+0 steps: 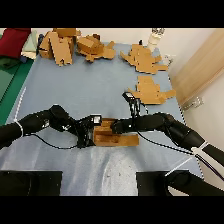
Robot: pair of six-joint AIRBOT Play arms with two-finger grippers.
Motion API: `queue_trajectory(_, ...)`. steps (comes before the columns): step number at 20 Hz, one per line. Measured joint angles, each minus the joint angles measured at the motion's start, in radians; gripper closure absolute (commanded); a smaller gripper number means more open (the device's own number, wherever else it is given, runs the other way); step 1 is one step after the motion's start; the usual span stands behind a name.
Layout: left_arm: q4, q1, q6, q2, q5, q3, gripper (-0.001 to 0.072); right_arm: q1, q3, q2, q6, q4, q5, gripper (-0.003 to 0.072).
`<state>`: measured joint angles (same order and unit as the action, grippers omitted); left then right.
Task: Fold the box.
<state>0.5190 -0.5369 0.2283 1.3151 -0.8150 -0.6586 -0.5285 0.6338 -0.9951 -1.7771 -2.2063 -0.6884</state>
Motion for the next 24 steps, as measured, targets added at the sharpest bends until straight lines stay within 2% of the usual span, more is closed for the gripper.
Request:
queue_trajectory(5,0.003,0.001,0.006,0.002,0.0,0.0,0.027,0.0,0.0,-0.019,0.016,-0.002,0.037,0.0685)
queue_trajectory(16,0.005,0.001,0.008,0.003,0.001,0.0,0.027,0.0,0.0,-0.183,-0.034,-0.008,0.105,0.0685)
queue_trajectory(21,0.004,0.001,0.008,0.003,0.001,0.0,0.027,0.001,0.0,-0.175,-0.088,0.002,0.121,0.0686)
queue_trajectory(24,0.004,0.001,0.007,0.003,0.002,0.0,0.027,0.02,0.0,-0.092,-0.094,0.041,0.09,0.0685)
